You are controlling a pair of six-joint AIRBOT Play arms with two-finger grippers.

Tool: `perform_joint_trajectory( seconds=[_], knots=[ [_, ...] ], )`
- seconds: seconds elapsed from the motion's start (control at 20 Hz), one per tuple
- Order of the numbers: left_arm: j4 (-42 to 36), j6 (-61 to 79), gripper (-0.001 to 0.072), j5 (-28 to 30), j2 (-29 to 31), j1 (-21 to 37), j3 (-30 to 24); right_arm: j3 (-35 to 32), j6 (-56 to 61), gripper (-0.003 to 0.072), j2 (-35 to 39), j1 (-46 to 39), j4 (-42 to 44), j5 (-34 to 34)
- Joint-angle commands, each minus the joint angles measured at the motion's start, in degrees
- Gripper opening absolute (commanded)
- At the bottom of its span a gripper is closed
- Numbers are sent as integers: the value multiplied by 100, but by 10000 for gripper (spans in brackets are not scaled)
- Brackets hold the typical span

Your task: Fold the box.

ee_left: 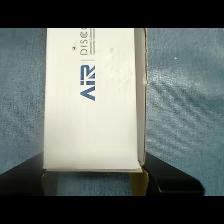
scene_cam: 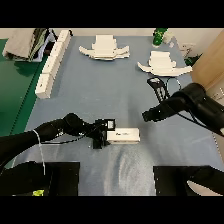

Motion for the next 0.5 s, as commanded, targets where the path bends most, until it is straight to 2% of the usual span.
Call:
perform_joint_trajectory(
  seconds=[0.0, 0.2, 0.45],
  knots=[
    [2, 0, 280, 4, 2, -2, 2, 472, 551, 3, -896, -258, -70, -1165],
    [0, -39, 280, 0, 7, -2, 2, 474, 623, 3, -1113, -256, 264, -1161],
    [4, -439, 280, 0, 160, 50, 15, 472, 623, 3, -1113, -256, 286, -1165]
  ],
)
